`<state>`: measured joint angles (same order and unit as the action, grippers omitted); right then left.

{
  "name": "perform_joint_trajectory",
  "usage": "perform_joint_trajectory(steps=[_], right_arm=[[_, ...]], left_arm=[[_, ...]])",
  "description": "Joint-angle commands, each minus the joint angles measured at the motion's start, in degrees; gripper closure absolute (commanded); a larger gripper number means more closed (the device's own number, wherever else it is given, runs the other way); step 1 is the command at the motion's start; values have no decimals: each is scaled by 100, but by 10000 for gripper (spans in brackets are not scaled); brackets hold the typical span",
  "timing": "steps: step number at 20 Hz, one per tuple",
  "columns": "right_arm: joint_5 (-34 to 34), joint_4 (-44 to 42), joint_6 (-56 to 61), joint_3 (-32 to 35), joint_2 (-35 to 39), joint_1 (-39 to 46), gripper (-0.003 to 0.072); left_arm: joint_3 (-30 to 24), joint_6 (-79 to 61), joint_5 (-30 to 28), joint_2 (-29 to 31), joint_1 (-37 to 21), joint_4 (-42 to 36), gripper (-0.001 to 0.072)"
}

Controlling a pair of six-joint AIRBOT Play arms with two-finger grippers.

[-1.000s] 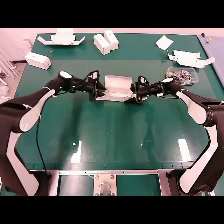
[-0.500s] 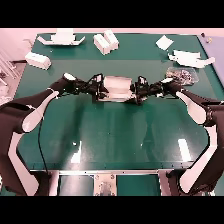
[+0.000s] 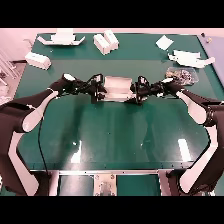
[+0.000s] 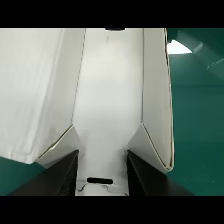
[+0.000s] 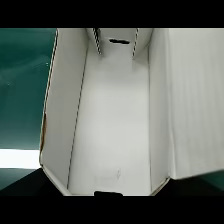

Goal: Fold the box and place the chain.

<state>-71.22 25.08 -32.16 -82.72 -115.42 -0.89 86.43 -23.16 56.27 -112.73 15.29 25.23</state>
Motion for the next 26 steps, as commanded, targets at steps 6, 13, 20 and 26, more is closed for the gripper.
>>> perform_joint_trajectory(steps=[6,13,20,26], right_arm=[[2,-4,2,2,2,-9,131],[2,-4,2,2,2,-9,131],[2,-4,2,2,2,-9,131],[2,-4,2,2,2,-9,131]], left_arm=[[7,0,363,4,2,-267,325],[7,-90,422,4,2,-428,325],[4,125,118,4,-4,-420,120],[11,105,118,52,-4,-417,123]])
